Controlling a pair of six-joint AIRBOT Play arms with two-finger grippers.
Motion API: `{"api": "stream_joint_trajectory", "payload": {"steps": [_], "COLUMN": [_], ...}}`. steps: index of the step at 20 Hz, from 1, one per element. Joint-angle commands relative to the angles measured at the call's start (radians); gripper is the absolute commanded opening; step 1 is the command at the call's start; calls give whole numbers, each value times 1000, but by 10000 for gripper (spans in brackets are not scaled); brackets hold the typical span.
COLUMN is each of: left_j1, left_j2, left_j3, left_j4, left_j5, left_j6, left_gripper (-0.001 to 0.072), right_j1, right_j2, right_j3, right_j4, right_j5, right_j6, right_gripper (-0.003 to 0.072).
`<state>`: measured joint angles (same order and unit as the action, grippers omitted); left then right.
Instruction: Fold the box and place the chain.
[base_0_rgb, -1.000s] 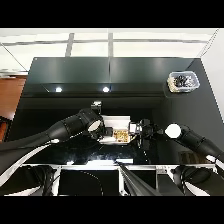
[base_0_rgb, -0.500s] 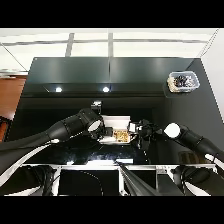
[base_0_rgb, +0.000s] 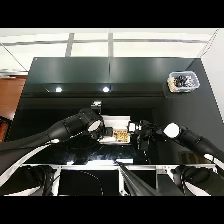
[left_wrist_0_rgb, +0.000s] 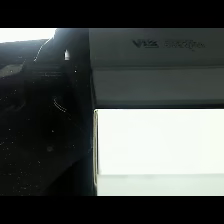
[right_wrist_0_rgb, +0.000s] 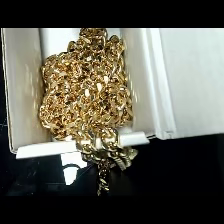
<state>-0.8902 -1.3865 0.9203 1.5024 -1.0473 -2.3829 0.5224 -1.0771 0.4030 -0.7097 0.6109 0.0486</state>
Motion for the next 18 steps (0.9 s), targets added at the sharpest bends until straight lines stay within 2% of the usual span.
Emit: {"api": "stream_joint_trajectory", "payload": {"steps": [1, 6, 10, 13, 16, 18], "left_j1": [0, 0, 0, 0, 0, 0], "left_j2": [-1, -1, -1, -1, -1, -1], "left_j3": [0, 0, 0, 0, 0, 0], "left_j4": [0, 0, 0, 0, 0, 0], "left_j5": [-1, -1, 0, 0, -1, 0], "left_j6": [0, 0, 0, 0, 0, 0], "left_gripper": [30, 30, 30, 30, 29, 30], "right_j1": [1, 1, 0, 0, 1, 1], "right_j2": [0, 51, 175, 283, 366, 387], "right_j3": [0, 8, 23, 61, 148, 216], "right_j4": [2, -52, -187, -188, -170, -87], "right_j5": [3, 50, 128, 224, 303, 318], "right_j6": [13, 186, 473, 587, 702, 738], "right_gripper": [15, 14, 15, 14, 15, 14]}}
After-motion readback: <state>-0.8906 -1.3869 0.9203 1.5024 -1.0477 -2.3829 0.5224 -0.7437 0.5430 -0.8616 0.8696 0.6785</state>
